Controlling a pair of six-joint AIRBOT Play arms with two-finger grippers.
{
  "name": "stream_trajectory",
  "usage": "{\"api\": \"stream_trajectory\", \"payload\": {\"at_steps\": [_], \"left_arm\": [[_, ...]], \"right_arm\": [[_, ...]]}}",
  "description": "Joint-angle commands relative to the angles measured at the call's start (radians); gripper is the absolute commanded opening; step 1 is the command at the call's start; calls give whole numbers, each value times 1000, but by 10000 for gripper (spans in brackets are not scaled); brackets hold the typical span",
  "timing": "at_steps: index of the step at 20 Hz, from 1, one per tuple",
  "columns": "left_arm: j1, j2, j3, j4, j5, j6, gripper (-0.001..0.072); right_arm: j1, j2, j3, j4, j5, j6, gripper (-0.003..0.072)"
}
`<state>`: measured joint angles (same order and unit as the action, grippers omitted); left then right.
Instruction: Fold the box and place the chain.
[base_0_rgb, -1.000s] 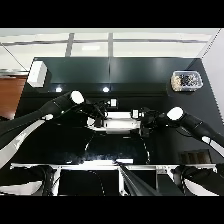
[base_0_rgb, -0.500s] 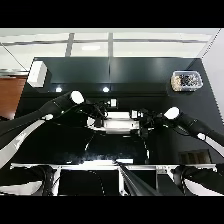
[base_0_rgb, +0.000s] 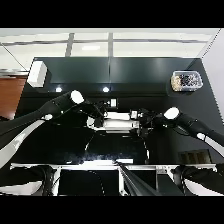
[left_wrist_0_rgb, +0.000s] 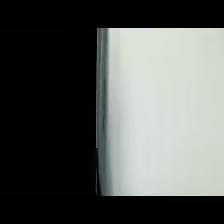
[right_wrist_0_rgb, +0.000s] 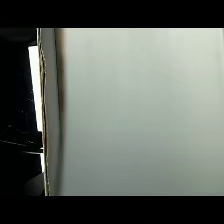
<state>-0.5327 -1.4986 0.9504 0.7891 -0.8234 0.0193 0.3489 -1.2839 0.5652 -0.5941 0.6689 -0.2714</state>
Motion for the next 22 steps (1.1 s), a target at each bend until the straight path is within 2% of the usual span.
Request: {"api": "stream_trajectory", "payload": {"at_steps": [1,2,4,6,7,8,10,11,13,15,19,22], "left_arm": [[5,37,2,26,-8,-10,395],[13,61,3,47,-16,-45,513],[30,117,4,132,-64,-148,521],[48,175,4,249,-153,-293,501],[56,201,4,299,-210,-358,453],[63,224,4,335,-267,-418,357],[68,255,4,351,-374,-459,61],[65,264,3,344,-415,-467,28],[51,266,-3,271,-463,-504,27],[27,265,-38,145,-416,-504,27],[3,264,-134,-130,-174,-494,27],[21,264,-162,-309,29,-400,27]], "right_arm": [[0,-1,0,-5,0,1,244],[0,-1,0,-5,1,1,243],[0,-1,0,-5,1,1,243],[0,-1,0,-5,5,1,243],[0,-1,0,-5,7,1,244],[0,-1,0,-5,9,1,243],[0,0,0,-6,30,1,243],[0,0,0,-8,35,1,243],[0,0,0,-8,40,1,243],[0,0,0,-8,39,1,243],[0,-1,0,-8,34,1,243],[0,-1,0,-8,32,1,243]]}}
